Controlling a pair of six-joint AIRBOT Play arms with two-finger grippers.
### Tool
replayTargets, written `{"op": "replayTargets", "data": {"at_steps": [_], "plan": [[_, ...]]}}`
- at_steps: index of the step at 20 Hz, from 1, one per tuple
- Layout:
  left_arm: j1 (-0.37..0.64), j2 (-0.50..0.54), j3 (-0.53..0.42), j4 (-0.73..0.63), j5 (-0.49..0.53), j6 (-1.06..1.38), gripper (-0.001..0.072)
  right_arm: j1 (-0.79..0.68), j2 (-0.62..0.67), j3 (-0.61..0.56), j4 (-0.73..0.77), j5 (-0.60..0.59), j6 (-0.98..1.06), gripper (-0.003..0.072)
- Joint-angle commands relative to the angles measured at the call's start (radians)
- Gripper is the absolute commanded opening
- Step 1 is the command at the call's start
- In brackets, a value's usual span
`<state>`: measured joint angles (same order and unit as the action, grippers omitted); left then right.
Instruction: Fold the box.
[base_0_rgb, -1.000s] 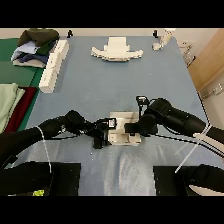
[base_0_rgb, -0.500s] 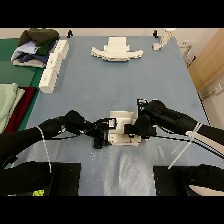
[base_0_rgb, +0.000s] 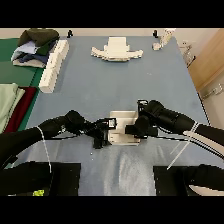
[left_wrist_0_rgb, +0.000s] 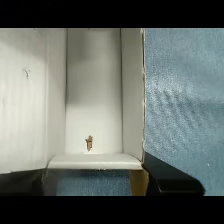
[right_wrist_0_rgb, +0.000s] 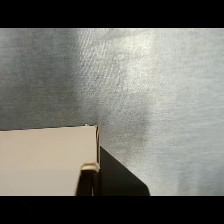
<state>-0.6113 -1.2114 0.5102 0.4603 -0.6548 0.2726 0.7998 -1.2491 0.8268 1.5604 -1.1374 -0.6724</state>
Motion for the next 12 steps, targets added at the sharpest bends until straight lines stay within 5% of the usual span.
{"op": "replayTargets", "data": {"at_steps": [1,2,3,4,5,12], "plan": [[0.0,-0.001,0.001,0.0,-0.001,-0.001,0.0499,0.0,0.0,0.001,-0.013,-0.009,0.002,0.0005],[0.0,-0.001,0.001,0.0,-0.001,-0.001,0.0499,0.0,0.0,0.001,-0.013,-0.009,0.002,0.0007],[0.0,-0.001,0.001,0.0,-0.001,-0.001,0.0499,0.0,0.0,0.001,-0.013,-0.01,0.002,0.0099],[0.0,-0.001,0.001,0.0,-0.001,-0.001,0.0499,0.0,0.0,0.001,-0.013,-0.016,0.002,0.0325],[0.0,-0.001,0.001,0.0,-0.001,-0.001,0.0499,0.0,0.0,0.001,-0.013,-0.027,0.001,0.0453],[0.0,-0.001,0.001,0.0,-0.001,-0.001,0.0499,0.022,0.01,0.001,-0.031,-0.048,-0.001,0.0446]]}}
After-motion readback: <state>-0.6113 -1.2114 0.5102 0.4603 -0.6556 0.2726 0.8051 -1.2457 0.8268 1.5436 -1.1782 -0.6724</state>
